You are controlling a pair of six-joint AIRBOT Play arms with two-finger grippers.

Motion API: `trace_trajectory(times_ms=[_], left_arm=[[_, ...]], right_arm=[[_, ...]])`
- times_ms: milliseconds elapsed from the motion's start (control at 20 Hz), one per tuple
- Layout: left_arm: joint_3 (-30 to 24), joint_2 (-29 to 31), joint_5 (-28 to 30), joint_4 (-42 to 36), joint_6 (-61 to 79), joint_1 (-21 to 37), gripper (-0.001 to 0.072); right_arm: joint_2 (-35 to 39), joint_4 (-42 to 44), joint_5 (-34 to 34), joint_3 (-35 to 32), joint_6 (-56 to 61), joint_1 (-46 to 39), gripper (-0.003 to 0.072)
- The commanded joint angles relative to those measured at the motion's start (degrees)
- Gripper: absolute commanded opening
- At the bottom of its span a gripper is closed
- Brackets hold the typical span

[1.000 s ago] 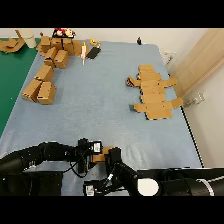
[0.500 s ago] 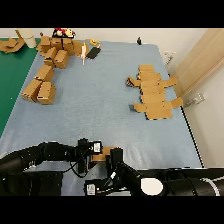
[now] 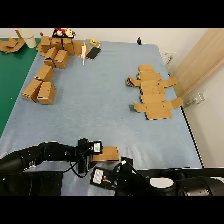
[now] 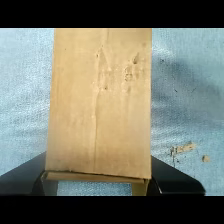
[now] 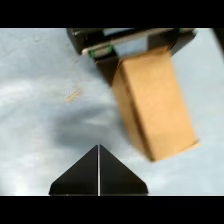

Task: Fold the box.

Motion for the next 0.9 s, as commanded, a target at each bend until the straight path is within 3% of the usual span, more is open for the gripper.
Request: trace_trajectory(times_ms=[0,200,300,350,450,550,850], left_arm=[[0.0,0.0,0.0,0.0,0.0,0.0,0.0446],[0.0,0.0,0.0,0.0,0.0,0.0,0.0446],[0.0,0.0,0.0,0.0,0.0,0.0,0.0446],[0.0,0.0,0.0,0.0,0.0,0.0,0.0446],[0.0,0.0,0.0,0.0,0.0,0.0,0.0446],[0.0,0.0,0.0,0.0,0.0,0.0,0.0446],[0.0,0.0,0.0,0.0,0.0,0.0,0.0446]], right_arm=[[1.1,9.4,6.9,-3.2,19.0,0.1,0.0005],[1.6,6.4,31.3,-12.3,45.5,-2.0,0.0004],[3.7,-3.7,45.3,-17.9,63.6,-5.9,0.0003],[4.7,-10.4,49.0,-19.8,73.2,-8.7,0.0004],[7.3,-20.6,48.1,-20.5,82.4,-12.7,0.0003],[10.3,-25.8,46.1,-20.5,84.6,-15.5,0.0003],[10.6,-26.0,44.3,-20.5,84.7,-16.6,0.0003]])
